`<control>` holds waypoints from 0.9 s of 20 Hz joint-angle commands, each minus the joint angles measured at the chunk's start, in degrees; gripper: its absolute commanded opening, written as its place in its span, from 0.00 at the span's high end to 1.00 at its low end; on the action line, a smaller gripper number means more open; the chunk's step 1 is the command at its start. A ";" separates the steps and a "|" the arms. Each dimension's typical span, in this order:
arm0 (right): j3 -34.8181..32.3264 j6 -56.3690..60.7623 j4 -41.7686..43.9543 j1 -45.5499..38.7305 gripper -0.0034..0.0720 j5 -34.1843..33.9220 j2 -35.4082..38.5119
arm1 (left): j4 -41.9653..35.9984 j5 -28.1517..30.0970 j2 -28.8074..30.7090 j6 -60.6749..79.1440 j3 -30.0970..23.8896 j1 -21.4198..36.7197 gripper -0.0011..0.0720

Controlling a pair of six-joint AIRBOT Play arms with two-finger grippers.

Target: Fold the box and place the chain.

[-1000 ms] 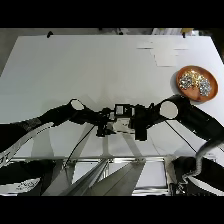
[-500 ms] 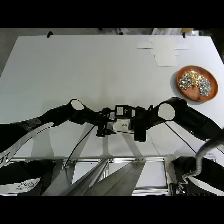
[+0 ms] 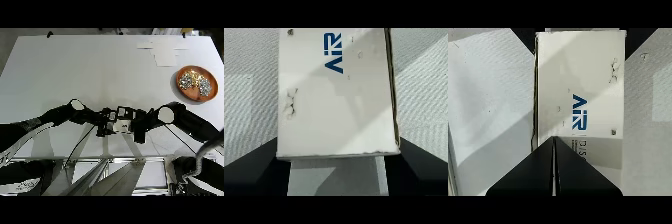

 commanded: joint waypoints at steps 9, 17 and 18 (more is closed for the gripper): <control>2.03 4.42 -0.35 -1.53 0.93 -2.21 5.35 | 0.00 0.00 0.04 -0.04 0.00 0.04 0.68; 4.48 28.02 -20.04 -15.08 0.93 12.72 11.34 | 0.00 0.00 0.04 -0.04 0.00 0.04 0.68; 4.48 31.01 -23.39 -18.43 0.93 16.57 11.34 | 0.00 0.00 0.04 -0.04 0.00 0.04 0.68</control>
